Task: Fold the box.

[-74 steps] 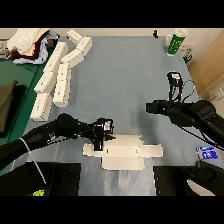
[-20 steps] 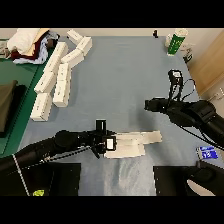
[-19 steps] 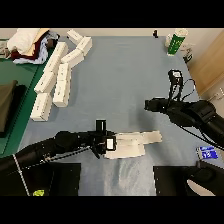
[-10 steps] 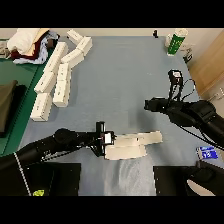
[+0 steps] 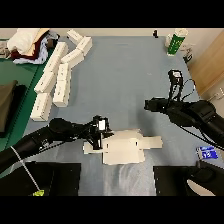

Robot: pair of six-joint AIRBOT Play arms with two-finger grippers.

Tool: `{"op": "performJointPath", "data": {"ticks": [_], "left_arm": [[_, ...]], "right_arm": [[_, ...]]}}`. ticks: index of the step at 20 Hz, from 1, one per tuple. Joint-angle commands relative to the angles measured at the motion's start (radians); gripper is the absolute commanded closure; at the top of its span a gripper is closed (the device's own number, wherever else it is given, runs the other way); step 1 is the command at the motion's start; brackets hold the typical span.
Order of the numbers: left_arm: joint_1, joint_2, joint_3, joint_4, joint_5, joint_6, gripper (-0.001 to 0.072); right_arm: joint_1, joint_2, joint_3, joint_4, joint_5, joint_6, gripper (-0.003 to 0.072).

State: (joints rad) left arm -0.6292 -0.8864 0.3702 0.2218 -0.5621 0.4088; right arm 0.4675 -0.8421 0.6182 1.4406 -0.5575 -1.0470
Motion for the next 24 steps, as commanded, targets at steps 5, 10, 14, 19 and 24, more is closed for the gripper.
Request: {"op": "performJointPath", "data": {"ticks": [5, 10, 14, 19, 24], "left_arm": [[0.008, -0.022, 0.005, 0.052, -0.037, -0.043, 0.0696], [-0.043, -0.063, 0.003, 0.087, -0.013, -0.043, 0.0695], [-0.045, -0.063, 0.003, 0.09, -0.013, -0.043, 0.0695], [-0.13, 0.043, 0.001, 0.069, 0.252, 0.095, 0.07], [-0.21, 0.068, -0.048, 0.039, 0.306, 0.148, 0.07]], "right_arm": [[0.001, 0.0, 0.0, 0.0, 0.001, 0.0, 0.0668], [0.001, 0.0, 0.001, 0.0, 0.005, 0.0, 0.0668], [0.001, 0.0, 0.001, 0.0, 0.005, 0.0, 0.0668], [0.001, 0.0, 0.001, 0.0, 0.005, 0.0, 0.0668], [0.001, 0.0, 0.0, 0.0, 0.013, 0.0, 0.0668]]}}
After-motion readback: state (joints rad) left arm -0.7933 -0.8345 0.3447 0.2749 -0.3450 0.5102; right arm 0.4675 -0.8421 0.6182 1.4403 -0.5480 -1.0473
